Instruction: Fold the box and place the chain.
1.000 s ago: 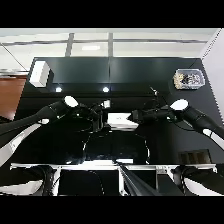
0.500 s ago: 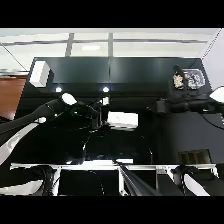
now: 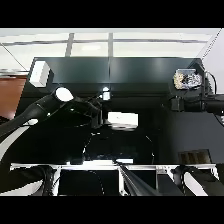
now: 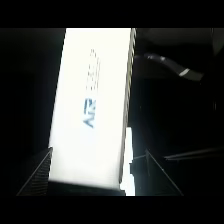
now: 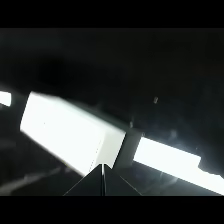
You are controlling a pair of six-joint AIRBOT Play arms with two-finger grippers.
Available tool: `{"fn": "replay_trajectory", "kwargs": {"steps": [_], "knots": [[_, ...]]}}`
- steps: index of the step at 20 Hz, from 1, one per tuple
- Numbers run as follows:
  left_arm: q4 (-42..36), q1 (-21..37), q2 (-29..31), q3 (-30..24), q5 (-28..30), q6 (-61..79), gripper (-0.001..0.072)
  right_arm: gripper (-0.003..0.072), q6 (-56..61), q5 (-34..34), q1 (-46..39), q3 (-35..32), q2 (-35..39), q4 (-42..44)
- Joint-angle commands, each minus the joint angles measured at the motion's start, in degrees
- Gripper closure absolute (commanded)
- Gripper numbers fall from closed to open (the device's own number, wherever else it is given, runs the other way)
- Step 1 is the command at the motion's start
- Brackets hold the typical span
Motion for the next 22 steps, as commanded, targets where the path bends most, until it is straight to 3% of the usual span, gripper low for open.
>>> {"fn": "replay_trajectory", "kwargs": {"steps": [1, 7, 10, 22], "knots": [[-0.4, -3.0, -3.4, 5.4, -0.8, -1.5, 0.0005, 0.0669, -0.1, -3.9, -0.4, 0.0, 0.1, 1.0], [-0.2, -4.1, -10.4, 10.2, 0.7, -5.8, 0.0007, 0.0669, 0.2, -6.7, -0.4, -0.3, 0.1, 0.1], [-0.4, -4.5, -12.8, 12.5, -3.0, -7.6, 0.0007, 0.0669, 2.2, -9.7, -0.4, -0.6, 0.1, 0.2], [2.7, -8.7, -14.7, 14.2, -3.9, -7.5, 0.0007, 0.0669, 1.9, -9.1, -0.4, -0.7, 0.1, 0.6]]}}
